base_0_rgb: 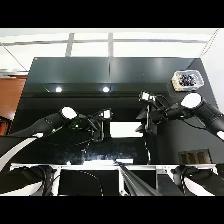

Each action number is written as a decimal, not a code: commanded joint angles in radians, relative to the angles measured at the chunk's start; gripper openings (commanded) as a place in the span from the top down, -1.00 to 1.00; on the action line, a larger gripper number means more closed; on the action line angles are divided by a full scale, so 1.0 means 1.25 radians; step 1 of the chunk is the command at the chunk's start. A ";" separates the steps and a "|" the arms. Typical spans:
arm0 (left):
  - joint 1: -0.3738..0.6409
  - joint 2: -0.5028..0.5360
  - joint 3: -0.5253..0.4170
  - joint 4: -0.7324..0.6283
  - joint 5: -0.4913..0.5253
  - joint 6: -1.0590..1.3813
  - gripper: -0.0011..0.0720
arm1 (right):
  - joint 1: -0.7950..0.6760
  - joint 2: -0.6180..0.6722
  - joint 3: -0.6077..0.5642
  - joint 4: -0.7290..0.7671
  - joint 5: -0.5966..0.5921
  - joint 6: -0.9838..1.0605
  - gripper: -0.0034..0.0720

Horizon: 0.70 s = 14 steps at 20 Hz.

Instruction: Fold the box and place the chain.

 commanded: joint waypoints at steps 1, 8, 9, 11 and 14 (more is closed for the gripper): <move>0.000 0.000 0.001 0.000 0.000 0.000 0.04 | 0.030 0.046 0.000 -0.067 -0.009 0.005 -0.85; 0.000 0.000 0.001 0.000 0.000 0.000 0.04 | 0.105 0.061 -0.006 -0.137 -0.052 0.040 -0.85; 0.000 0.000 0.001 0.000 0.000 0.000 0.04 | 0.106 0.061 -0.006 -0.137 -0.062 0.040 -0.85; 0.000 0.000 0.001 0.000 0.000 0.000 0.04 | 0.106 0.061 -0.006 -0.137 -0.074 0.039 -0.85; 0.000 0.000 0.001 0.000 0.000 0.000 0.04 | 0.106 0.061 -0.006 -0.135 -0.070 0.039 -0.07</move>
